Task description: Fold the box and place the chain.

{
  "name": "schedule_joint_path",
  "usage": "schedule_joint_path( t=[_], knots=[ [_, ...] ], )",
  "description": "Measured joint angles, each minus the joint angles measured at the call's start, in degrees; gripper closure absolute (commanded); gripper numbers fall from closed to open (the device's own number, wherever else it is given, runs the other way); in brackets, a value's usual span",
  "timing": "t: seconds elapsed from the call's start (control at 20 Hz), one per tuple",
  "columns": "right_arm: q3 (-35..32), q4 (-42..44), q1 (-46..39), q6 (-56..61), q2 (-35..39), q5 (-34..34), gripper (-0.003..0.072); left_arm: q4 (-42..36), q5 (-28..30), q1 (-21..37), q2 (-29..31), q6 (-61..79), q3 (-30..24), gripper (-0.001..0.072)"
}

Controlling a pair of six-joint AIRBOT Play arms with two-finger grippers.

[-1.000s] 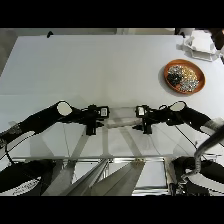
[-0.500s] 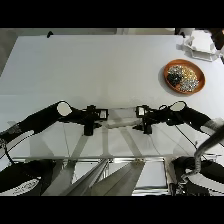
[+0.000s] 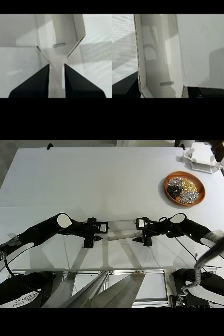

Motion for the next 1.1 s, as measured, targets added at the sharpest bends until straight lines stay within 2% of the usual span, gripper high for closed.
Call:
schedule_joint_path(
  t=[0.6,0.65,0.75,1.1],
  knots=[
    [0.0,0.0,0.0,0.0,0.0,0.0,0.0321,-3.1,-1.0,-0.4,0.0,1.2,0.0,0.0512],
    [0.0,0.0,0.0,0.0,0.0,0.0,0.0321,-3.3,-0.8,-0.4,0.0,1.2,0.0,0.0525],
    [0.0,0.0,0.0,0.0,0.0,0.0,0.0321,-3.8,-0.5,-0.5,0.0,1.2,0.0,0.0618],
    [0.0,0.0,0.0,-0.1,0.0,0.0,0.0321,-6.9,1.8,-2.6,-0.1,1.2,0.0,0.0627]
  ],
)
